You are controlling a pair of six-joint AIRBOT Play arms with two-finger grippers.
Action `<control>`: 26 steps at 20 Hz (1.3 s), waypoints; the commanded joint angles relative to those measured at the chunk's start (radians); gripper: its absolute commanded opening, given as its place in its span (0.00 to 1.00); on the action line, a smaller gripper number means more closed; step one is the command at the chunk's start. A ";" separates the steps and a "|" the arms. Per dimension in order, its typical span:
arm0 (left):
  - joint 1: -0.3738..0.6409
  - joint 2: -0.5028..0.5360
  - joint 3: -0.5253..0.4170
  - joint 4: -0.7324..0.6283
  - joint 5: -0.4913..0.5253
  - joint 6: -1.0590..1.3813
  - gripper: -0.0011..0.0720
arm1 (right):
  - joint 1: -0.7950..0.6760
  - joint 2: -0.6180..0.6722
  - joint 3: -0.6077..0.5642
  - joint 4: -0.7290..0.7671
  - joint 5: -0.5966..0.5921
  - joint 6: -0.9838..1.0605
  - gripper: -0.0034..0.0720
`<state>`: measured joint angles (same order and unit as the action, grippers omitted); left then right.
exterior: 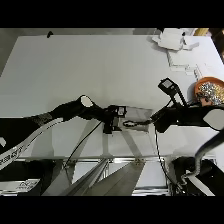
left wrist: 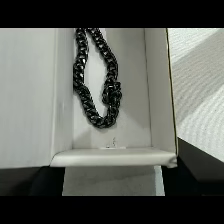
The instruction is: Fold the box and place the chain.
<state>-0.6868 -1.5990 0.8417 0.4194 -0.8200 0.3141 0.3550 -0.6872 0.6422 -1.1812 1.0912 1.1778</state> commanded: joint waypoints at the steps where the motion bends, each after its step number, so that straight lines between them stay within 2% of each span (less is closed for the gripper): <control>1: 0.001 0.000 0.001 0.000 0.000 0.000 0.30 | 0.058 0.051 0.000 0.109 -0.049 -0.014 0.07; 4: 0.001 0.000 0.001 0.000 0.000 0.000 0.30 | 0.141 0.035 0.000 0.143 -0.203 -0.027 0.07; 7: 0.001 0.000 0.001 0.000 0.001 0.000 0.30 | 0.236 -0.039 0.000 0.143 -0.324 -0.026 0.07; 12: 0.001 0.000 0.001 0.000 0.000 0.000 0.30 | 0.327 -0.214 0.000 0.159 -0.410 -0.023 0.07; 15: 0.001 0.000 0.001 0.000 0.000 0.000 0.30 | 0.343 -0.264 0.000 0.188 -0.442 -0.023 0.07; 16: 0.001 0.000 0.001 0.000 0.000 0.000 0.30 | 0.343 -0.273 0.000 0.183 -0.443 -0.023 0.07; 19: 0.001 0.000 0.001 0.000 0.001 0.000 0.30 | 0.342 -0.270 0.003 0.112 -0.403 -0.023 0.30; 24: 0.001 0.000 0.001 0.000 0.000 0.000 0.30 | 0.224 -0.138 0.018 -0.084 -0.137 -0.045 0.30; 26: 0.001 0.000 0.001 0.000 0.000 0.000 0.30 | 0.134 -0.086 0.018 -0.114 -0.086 -0.180 0.28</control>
